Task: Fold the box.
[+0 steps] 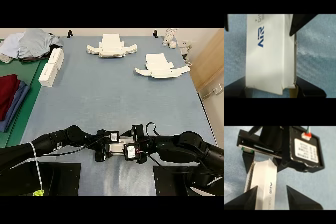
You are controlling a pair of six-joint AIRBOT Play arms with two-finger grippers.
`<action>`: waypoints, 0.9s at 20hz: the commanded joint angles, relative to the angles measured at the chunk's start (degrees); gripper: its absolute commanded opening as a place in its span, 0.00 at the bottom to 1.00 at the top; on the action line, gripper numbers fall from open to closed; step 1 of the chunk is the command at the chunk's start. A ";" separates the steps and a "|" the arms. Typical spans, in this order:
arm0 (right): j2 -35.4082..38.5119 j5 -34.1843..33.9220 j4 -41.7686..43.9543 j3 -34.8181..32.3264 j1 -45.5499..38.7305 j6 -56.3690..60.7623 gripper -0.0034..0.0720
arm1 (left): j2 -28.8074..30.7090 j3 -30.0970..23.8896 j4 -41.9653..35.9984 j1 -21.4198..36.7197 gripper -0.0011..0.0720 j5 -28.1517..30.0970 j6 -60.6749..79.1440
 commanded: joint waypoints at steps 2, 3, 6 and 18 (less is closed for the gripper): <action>-0.44 -1.46 -0.31 0.11 -0.02 1.25 0.71 | 0.04 0.02 0.02 -0.02 0.64 0.00 0.04; -1.03 -1.97 -0.31 0.11 -0.02 1.29 0.56 | 0.04 0.02 0.02 -0.02 0.64 0.02 0.04; -2.69 -2.25 0.44 0.11 0.04 1.29 0.39 | 0.04 0.02 0.02 -0.02 0.64 0.00 0.04; -4.70 -4.79 4.76 -0.35 0.09 1.29 0.31 | 0.04 0.02 0.02 -0.02 0.64 0.02 0.04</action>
